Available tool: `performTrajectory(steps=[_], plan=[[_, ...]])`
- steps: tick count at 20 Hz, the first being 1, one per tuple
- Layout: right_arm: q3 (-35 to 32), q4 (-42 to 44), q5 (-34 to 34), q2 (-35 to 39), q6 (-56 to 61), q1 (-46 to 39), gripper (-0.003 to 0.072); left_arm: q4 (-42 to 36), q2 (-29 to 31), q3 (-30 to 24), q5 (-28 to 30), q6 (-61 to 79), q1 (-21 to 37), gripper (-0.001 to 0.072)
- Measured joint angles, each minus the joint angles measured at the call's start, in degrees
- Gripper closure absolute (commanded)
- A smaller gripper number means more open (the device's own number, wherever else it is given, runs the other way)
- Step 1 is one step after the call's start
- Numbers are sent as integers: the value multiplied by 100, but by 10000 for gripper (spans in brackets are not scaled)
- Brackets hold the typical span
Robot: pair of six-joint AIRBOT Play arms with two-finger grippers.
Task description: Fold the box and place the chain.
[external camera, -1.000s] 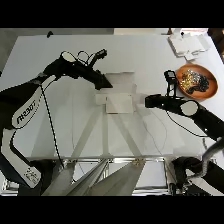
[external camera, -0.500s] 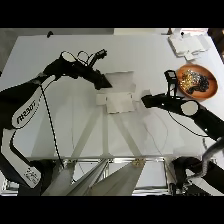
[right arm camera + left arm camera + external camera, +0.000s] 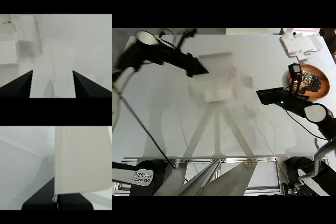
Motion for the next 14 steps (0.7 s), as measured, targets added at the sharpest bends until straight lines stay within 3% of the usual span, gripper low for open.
performTrajectory(steps=[5,8,12,14], plan=[[0,0,7,636,4,0,138,-184,970,-98,-876,-70,260,711],[0,0,7,872,4,0,138,-256,1412,-769,-1051,-4,48,710],[0,0,2,1003,4,0,138,-122,1893,-2205,-83,448,-210,706],[0,-2,0,1027,4,0,138,-66,1895,-2618,304,601,-256,707]])
